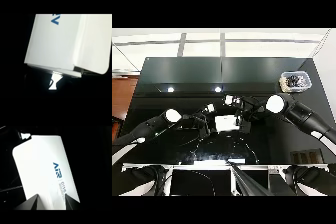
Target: Fold the box and place the chain.
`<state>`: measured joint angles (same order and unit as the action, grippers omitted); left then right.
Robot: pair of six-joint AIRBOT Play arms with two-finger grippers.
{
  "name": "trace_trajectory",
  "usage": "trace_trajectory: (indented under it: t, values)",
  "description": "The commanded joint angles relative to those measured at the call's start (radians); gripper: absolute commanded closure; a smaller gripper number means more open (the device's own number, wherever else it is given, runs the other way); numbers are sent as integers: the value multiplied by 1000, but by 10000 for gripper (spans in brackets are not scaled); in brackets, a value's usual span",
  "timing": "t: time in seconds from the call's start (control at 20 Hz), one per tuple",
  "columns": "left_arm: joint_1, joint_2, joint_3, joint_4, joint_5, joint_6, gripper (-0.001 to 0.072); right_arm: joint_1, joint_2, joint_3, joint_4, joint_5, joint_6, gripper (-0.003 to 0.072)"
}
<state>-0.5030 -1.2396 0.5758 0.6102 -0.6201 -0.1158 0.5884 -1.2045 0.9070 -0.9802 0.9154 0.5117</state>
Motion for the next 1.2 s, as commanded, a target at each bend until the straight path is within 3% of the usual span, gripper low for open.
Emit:
trace_trajectory:
  t: [0.0, 0.15, 0.5, 0.65, 1.15]
  values:
    - [48, -1, 7, 6, -69, 64, 1, 0, 1, 0, 0, 2, 8, 270]
    - [45, -5, 24, 2, -94, 203, 3, 0, 1, 1, 0, 2, 8, 270]
    - [45, -82, 88, -47, -129, 225, 4, 0, 1, 0, 0, 2, 8, 270]
    - [45, -90, 94, -46, -193, 225, 4, 0, 1, 0, 0, 2, 8, 270]
    - [15, -93, 94, -82, -130, 225, 4, 0, 1, 0, 0, 2, 8, 270]
